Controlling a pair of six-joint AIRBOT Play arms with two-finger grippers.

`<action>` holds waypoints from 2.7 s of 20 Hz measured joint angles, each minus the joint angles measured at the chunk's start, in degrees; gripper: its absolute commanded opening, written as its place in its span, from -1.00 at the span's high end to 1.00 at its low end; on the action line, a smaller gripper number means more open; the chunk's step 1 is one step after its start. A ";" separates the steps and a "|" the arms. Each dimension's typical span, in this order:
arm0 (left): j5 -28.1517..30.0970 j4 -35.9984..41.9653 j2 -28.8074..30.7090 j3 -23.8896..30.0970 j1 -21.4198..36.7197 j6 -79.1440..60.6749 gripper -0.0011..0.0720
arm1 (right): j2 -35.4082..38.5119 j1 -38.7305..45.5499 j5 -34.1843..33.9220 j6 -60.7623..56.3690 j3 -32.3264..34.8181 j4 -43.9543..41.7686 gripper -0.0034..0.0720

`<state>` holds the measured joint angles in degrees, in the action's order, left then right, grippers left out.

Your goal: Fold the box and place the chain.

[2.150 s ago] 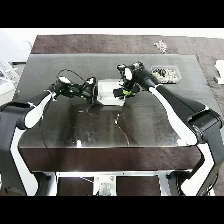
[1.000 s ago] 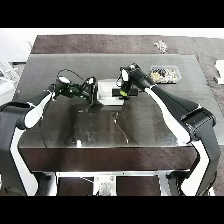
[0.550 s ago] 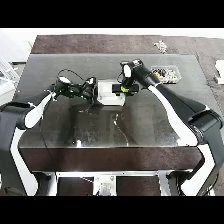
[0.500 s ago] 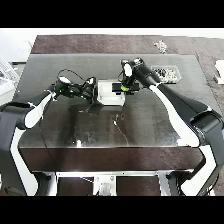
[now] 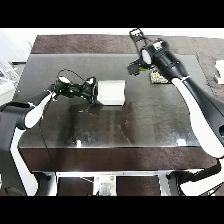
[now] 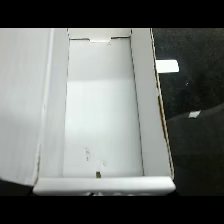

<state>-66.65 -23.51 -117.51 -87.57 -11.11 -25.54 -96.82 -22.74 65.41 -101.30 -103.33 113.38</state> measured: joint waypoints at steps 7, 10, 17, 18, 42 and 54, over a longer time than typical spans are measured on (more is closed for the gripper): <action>0.00 0.00 0.00 0.00 -0.02 0.00 -0.36 | -1.53 18.16 -6.14 10.34 0.09 -17.11 -0.39; 0.00 0.00 0.00 0.00 -0.02 0.00 -0.36 | -4.83 24.74 -7.17 14.84 0.09 -27.23 -0.39; 0.00 0.00 0.00 0.00 -0.02 0.00 -0.36 | -12.07 29.11 -11.32 20.09 -0.44 -35.52 -0.39; 0.00 0.00 0.00 0.00 -0.02 0.00 -0.36 | -12.76 29.27 -11.74 20.37 -0.50 -35.93 -0.39; 0.00 0.00 0.00 0.00 -0.02 0.00 -0.36 | -3.37 24.81 -7.23 21.27 -6.21 -32.37 0.89; -0.02 0.00 0.00 0.00 -0.02 0.00 -0.36 | 20.68 7.23 -0.52 20.55 -6.54 -25.90 0.89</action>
<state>-66.67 -23.51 -117.51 -87.57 -11.14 -25.54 -76.14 -15.51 64.88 -80.75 -109.86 87.48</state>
